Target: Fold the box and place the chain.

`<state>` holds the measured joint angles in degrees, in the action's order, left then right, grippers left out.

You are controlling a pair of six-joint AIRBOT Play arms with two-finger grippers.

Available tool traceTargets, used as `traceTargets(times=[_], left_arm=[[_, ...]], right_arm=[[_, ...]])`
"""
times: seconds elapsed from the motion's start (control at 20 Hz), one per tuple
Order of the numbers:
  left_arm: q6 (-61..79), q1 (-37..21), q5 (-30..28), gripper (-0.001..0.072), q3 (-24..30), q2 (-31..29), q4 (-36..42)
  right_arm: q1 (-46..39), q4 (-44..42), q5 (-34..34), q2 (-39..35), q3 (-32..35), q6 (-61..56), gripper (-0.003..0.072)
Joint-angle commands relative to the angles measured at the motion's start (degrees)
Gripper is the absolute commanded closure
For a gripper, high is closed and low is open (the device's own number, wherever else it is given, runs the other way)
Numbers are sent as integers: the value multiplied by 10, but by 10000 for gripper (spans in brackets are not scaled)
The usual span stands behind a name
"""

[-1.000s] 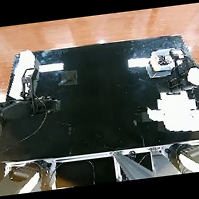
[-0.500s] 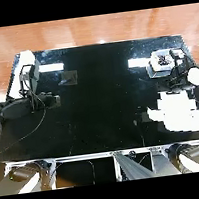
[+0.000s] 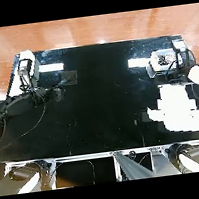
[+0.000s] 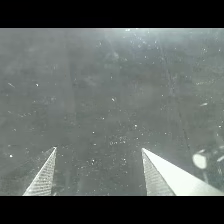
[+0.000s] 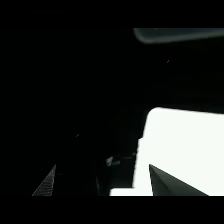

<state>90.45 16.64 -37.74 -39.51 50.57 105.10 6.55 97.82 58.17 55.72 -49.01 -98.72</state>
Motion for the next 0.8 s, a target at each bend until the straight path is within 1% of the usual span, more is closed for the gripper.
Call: traceTargets(times=[0.0,0.05,0.1,0.15,0.25,0.3,0.35,0.4,0.45,0.5,0.6,0.75], left_arm=[[0,6,8,94,0,14,6],[-1,8,7,94,0,14,6],[-1,9,7,94,0,14,7],[-1,11,8,94,0,15,7],[-1,13,7,94,0,19,10],[-1,13,5,94,0,23,12],[-1,13,4,94,0,28,16],[-1,13,3,95,0,32,22],[-3,13,2,94,0,34,23],[-3,13,7,94,0,34,23],[-3,13,11,94,0,34,23],[-3,13,8,94,0,34,34]], right_arm=[[-124,3,-9,4,-24,72,-18],[-216,-24,-10,12,-34,106,-18],[-310,-76,-11,24,-37,150,-18],[-415,-150,-6,46,-37,201,-18],[-589,-285,37,99,-38,287,-18],[-657,-338,62,124,-41,328,-18],[-706,-384,74,142,-44,358,-19],[-741,-412,84,155,-53,393,-18],[-767,-417,92,166,-71,420,-19],[-785,-412,120,178,-92,452,-18],[-809,-386,187,217,-130,473,-17],[-801,-303,279,292,-148,464,-17]])
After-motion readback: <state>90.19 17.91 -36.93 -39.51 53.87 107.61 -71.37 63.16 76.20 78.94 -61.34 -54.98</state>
